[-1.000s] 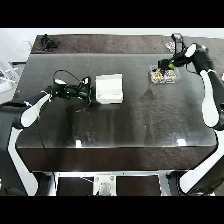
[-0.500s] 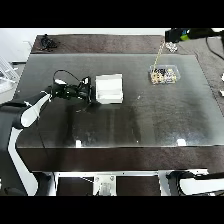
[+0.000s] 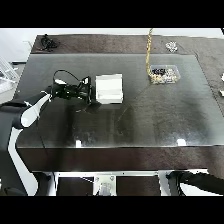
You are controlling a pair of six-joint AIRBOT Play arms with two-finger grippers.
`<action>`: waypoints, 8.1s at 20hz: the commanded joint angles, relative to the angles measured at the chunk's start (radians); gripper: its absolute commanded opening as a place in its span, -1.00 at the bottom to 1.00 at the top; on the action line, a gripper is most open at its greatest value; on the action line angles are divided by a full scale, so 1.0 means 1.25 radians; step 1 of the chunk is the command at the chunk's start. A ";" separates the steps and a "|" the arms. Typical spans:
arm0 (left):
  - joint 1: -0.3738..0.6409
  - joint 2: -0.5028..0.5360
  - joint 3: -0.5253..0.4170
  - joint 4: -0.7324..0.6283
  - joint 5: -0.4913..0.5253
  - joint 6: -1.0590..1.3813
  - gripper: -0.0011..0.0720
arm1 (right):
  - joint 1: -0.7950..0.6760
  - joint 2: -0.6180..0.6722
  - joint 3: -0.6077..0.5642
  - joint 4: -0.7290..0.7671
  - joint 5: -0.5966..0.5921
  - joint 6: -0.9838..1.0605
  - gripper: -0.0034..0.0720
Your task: Fold the box and place the chain.
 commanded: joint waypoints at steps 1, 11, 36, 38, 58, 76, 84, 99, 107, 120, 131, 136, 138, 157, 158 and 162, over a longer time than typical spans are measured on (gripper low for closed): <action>0.000 0.000 0.000 0.000 0.000 0.000 0.03 | 0.081 0.023 0.001 0.000 -0.002 -0.013 -0.88; 0.000 0.000 0.000 0.000 0.000 0.000 0.03 | 0.162 0.022 -0.077 0.041 -0.002 -0.010 -0.88; 0.000 0.000 0.000 0.000 0.000 0.000 0.03 | 0.161 -0.199 -0.346 0.275 -0.093 -0.014 -0.88; 0.000 0.000 0.000 0.000 0.000 0.000 0.03 | 0.155 -0.241 -0.366 0.269 -0.100 -0.034 -0.88; 0.000 0.000 0.000 -0.001 0.000 0.000 0.03 | -0.120 -0.141 -0.483 0.260 -0.291 0.027 0.18; 0.000 0.000 0.000 -0.001 0.000 0.000 0.04 | -0.242 -0.279 -0.679 0.350 -0.725 0.159 0.42; 0.000 0.000 0.000 -0.001 0.000 0.000 0.03 | -0.214 -0.357 -0.630 0.425 -0.750 0.159 0.42; 0.000 0.000 0.000 -0.001 0.000 0.000 0.04 | -0.186 -0.418 -0.563 0.458 -0.771 0.189 -0.58; 0.000 0.000 0.000 -0.002 0.000 0.000 0.03 | -0.173 -0.316 -0.591 0.446 -0.774 0.175 -0.88; 0.000 0.000 0.000 -0.001 0.000 0.000 0.03 | 0.027 0.014 -0.591 0.445 -0.758 -0.030 -0.88; 0.000 0.000 0.000 -0.001 0.000 0.000 0.03 | 0.159 0.074 -0.638 0.443 -0.756 -0.075 -0.88; 0.000 0.000 0.000 -0.001 0.000 0.001 0.04 | 0.159 0.027 -0.681 0.447 -0.757 -0.073 -0.88; 0.000 0.000 0.000 -0.002 0.000 0.001 0.03 | 0.159 -0.021 -0.681 0.447 -0.759 -0.072 -0.88; 0.000 0.000 0.000 -0.002 0.000 0.000 0.03 | -0.079 -0.026 -0.779 0.421 -0.721 -0.016 0.33; 0.000 0.000 0.000 -0.002 0.000 0.000 0.03 | -0.116 -0.034 -0.797 0.423 -0.723 0.020 0.34; 0.000 0.000 0.000 -0.001 0.000 0.000 0.03 | -0.194 -0.123 -0.790 0.430 -0.724 0.084 0.34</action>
